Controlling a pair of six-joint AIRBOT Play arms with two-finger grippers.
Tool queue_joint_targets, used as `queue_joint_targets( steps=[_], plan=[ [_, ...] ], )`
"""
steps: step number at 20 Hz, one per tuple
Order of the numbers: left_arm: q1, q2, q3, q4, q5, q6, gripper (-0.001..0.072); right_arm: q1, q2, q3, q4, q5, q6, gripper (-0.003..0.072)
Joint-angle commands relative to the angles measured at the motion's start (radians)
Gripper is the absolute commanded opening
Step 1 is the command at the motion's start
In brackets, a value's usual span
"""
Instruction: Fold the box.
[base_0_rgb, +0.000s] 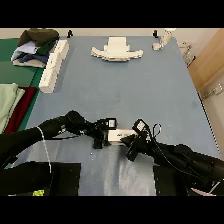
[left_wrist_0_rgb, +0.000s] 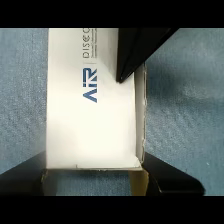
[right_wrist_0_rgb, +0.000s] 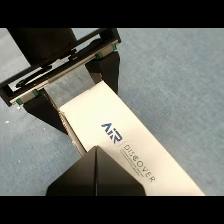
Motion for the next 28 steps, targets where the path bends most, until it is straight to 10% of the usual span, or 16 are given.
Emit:
queue_joint_targets(
  steps=[1, 6, 11, 21, 28],
  plan=[
    [0.000, -0.001, 0.001, 0.000, 0.000, 0.000, 0.0499, -0.010, 0.053, 0.004, -0.046, -0.013, 0.000, 0.0008],
    [0.000, -0.001, 0.001, 0.000, 0.000, 0.000, 0.0499, -0.073, 0.121, 0.060, -0.167, -0.045, 0.000, 0.0008],
    [0.000, -0.001, 0.001, 0.000, -0.001, 0.000, 0.0499, -0.242, 0.091, 0.252, -0.333, -0.357, 0.010, 0.0008],
    [0.000, -0.001, 0.001, 0.000, 0.000, 0.000, 0.0499, -0.664, -0.353, 0.752, -0.609, -0.956, 0.424, 0.0008],
    [0.000, -0.001, 0.001, -0.008, 0.003, 0.000, 0.0499, -0.691, -0.467, 0.769, -0.554, -1.002, 0.474, 0.0008]
  ],
)
